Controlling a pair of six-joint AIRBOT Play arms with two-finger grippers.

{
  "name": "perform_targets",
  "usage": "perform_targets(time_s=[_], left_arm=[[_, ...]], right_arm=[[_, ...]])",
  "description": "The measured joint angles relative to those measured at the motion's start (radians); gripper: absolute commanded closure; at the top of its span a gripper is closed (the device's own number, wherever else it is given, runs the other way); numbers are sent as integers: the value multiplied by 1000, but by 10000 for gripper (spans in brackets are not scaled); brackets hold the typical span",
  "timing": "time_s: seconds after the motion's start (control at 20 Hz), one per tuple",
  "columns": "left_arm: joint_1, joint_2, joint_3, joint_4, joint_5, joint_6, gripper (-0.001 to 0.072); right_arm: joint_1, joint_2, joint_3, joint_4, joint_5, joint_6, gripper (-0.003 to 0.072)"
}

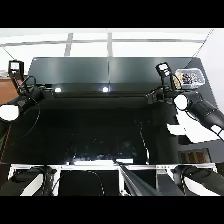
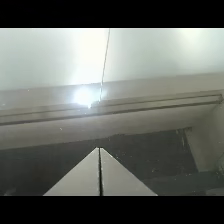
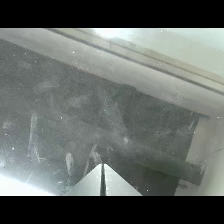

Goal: Fold the box and place the chain.

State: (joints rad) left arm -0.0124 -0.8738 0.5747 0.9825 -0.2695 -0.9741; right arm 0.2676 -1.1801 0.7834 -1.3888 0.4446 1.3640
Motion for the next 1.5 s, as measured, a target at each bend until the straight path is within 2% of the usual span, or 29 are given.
perform_targets(time_s=[0.9, 1.15, 1.2, 1.25, 1.3, 1.35, 1.5], left_arm=[[0, 0, 0, -2, 0, 0, 680], [-2, 0, 0, -7, 1, -1, 679], [-3, 0, 0, -7, 6, -1, 679], [-3, -2, 0, -8, 12, -2, 623], [-3, -6, 0, -8, 17, -2, 362], [-3, -12, 0, -8, 21, -2, -1], [-5, -37, 2, -3, 11, -2, 3]], right_arm=[[0, 0, 0, 2, -2, 0, 665], [1, -1, 0, 85, -6, 1, 662], [1, -2, 0, 107, -12, 1, 468], [1, -4, 0, 122, -18, 1, -8], [1, -7, 0, 133, -26, 1, -24], [1, -8, 0, 141, -34, 2, -24], [-6, -11, 14, 153, -23, 5, -22]])
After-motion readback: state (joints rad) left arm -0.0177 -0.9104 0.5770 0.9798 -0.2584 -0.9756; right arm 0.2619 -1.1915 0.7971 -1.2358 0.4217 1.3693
